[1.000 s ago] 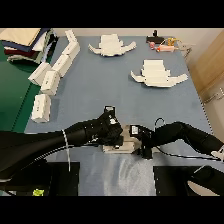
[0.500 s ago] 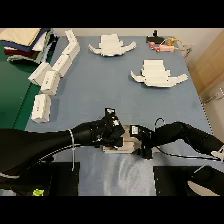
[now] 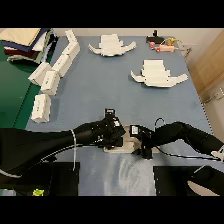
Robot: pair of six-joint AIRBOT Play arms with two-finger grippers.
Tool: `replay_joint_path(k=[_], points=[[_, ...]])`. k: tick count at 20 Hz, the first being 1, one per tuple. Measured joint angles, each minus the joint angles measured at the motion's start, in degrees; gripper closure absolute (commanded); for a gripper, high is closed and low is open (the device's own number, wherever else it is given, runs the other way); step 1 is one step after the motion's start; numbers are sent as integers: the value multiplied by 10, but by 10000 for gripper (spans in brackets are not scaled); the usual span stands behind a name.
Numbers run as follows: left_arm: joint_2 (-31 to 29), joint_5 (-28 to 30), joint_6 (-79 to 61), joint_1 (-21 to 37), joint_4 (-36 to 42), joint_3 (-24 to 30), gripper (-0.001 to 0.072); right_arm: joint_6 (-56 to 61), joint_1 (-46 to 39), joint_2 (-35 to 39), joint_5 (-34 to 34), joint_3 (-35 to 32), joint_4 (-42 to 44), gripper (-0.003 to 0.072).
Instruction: Fold the box.
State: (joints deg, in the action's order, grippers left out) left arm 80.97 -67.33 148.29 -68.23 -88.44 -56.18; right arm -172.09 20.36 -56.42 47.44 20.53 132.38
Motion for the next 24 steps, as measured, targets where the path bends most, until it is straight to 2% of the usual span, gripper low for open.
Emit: replay_joint_path(k=[11, 17, 18, 19, 20, 24], points=[[-7, -13, 11, 0, 12, -7, 173, 1, 0, 0, 0, 0, 0, 168], [-88, -79, 9, 1, -11, -21, 176, 0, 0, 0, 0, 0, 0, 168], [-106, -97, 8, 1, -16, -21, 326, 0, 0, 0, 0, 0, 0, 167], [-126, -118, 8, 1, -26, -22, 587, 0, 0, 0, 0, 0, 0, 168], [-144, -136, 2, 3, -31, -22, 694, 0, 0, 0, 0, 0, 0, 167], [-210, -176, -81, 32, -40, -23, 694, 0, 0, 0, 0, 0, 0, 167]])
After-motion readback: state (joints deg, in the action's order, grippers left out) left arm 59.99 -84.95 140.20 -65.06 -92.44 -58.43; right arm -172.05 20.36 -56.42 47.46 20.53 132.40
